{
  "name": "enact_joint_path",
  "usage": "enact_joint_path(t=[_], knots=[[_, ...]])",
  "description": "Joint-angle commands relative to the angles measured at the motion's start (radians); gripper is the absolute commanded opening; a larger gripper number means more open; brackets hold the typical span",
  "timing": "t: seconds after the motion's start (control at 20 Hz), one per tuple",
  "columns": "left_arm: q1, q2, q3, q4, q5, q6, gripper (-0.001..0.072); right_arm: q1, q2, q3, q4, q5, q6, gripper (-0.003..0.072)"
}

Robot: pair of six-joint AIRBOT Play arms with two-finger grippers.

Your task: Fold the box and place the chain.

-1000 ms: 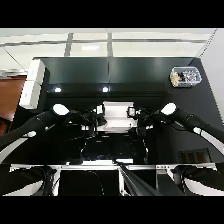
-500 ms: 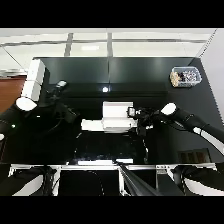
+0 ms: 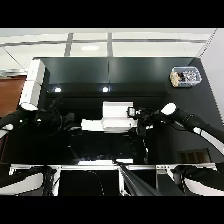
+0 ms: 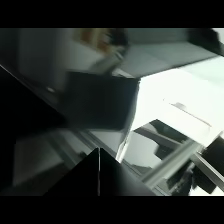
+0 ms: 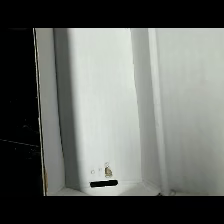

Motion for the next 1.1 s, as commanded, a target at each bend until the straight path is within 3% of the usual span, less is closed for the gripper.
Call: enact_joint_path(t=[0.0,0.25,0.4,0.45,0.65,0.95,1.05], knots=[[-0.134,-0.071,0.011,-0.078,0.054,0.011,0.0028,0.001,-0.001,0.0,0.0,0.0,0.0,0.0181],[-0.177,-0.072,0.084,-0.157,-0.065,0.171,0.0032,0.001,-0.001,0.0,0.0,0.0,0.0,0.0181],[-0.178,-0.072,0.129,-0.166,-0.088,0.176,0.0449,0.001,-0.001,0.0,0.0,0.0,0.0,0.0181],[-0.178,-0.072,0.14,-0.174,-0.091,0.175,0.0506,0.001,-0.001,0.0,0.0,0.0,0.0,0.0181],[-0.245,-0.072,0.195,-0.163,-0.09,0.153,0.0505,0.001,-0.001,0.0,0.0,0.0,0.0,0.0181],[-0.436,-0.072,0.356,0.115,-0.025,-0.136,0.0478,0.001,-0.001,0.0,0.0,0.0,0.0,0.0181],[-0.467,-0.072,0.396,0.186,-0.021,-0.214,0.0371,0.001,-0.001,0.0,0.0,0.0,0.0,0.0182]])
